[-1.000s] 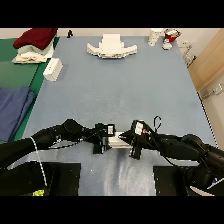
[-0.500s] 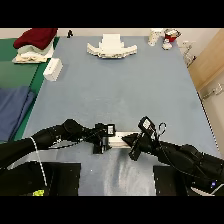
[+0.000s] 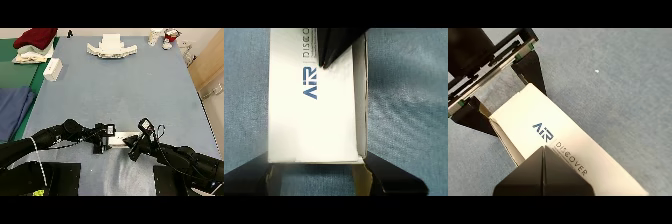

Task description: Fold the box.

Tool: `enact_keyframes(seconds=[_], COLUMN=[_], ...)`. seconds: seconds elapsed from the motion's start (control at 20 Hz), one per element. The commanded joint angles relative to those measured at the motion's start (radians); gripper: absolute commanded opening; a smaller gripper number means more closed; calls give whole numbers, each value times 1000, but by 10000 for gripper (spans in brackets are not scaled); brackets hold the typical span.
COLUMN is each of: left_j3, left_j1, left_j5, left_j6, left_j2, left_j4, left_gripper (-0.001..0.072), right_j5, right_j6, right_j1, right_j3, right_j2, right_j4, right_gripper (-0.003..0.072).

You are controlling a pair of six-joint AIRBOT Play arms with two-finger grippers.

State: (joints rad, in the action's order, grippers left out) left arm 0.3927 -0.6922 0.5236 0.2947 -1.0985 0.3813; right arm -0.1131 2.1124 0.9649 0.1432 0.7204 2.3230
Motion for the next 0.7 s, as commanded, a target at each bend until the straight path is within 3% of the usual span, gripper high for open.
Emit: enact_keyframes(seconds=[0.0, 0.35, 0.65], left_j3=[1, 1, 1], left_j1=[0, 0, 0], left_j5=[0, 0, 0], left_j6=[2, 1, 1], left_j2=[1, 1, 1], left_j4=[0, 0, 0], left_gripper=[520, 520, 520], right_j5=[-23, -22, -26], right_j6=[-10, -10, -10], right_j1=[1, 1, 0], right_j3=[-4, 10, 64], right_j2=[10, -8, -91], right_j4=[-4, -16, -124], right_gripper=[18, 18, 18])
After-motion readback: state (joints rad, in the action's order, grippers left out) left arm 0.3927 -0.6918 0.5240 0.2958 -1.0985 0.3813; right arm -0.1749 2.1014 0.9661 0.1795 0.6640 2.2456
